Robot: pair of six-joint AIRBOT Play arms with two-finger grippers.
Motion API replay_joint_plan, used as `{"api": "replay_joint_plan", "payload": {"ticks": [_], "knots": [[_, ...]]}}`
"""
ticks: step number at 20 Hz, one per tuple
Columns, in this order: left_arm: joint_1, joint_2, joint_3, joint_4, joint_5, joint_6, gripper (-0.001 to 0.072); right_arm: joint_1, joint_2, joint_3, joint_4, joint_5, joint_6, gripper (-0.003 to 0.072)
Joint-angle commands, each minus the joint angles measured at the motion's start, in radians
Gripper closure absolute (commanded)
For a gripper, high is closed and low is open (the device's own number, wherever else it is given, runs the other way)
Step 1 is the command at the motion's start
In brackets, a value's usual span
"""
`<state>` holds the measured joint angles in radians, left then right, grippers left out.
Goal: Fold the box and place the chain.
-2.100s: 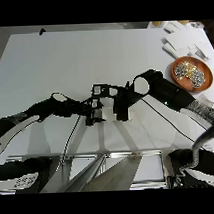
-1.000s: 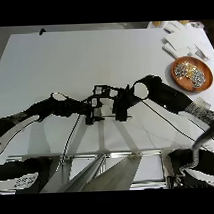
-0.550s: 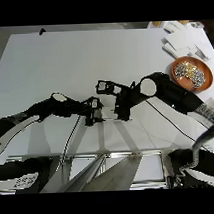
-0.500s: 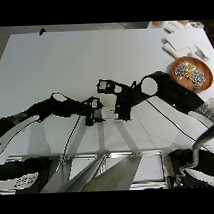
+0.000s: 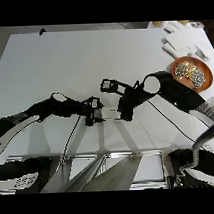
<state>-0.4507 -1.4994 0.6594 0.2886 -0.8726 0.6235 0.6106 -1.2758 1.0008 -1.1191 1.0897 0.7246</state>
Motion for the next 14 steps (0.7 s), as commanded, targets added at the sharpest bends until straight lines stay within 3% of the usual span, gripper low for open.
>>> {"api": "replay_joint_plan", "payload": {"ticks": [1,9,14], "knots": [[0.0,0.0,0.0,-0.001,0.001,0.0,0.0639,0.013,-0.012,-0.008,0.002,0.003,-0.005,0.0669],[0.0,0.0,0.0,-0.001,0.001,0.0,0.0639,0.032,-0.012,-0.029,0.003,-0.01,-0.05,0.0669],[0.0,0.0,0.0,-0.001,0.001,0.0,0.0639,0.032,-0.013,-0.098,0.003,-0.093,-0.05,0.0669]]}}
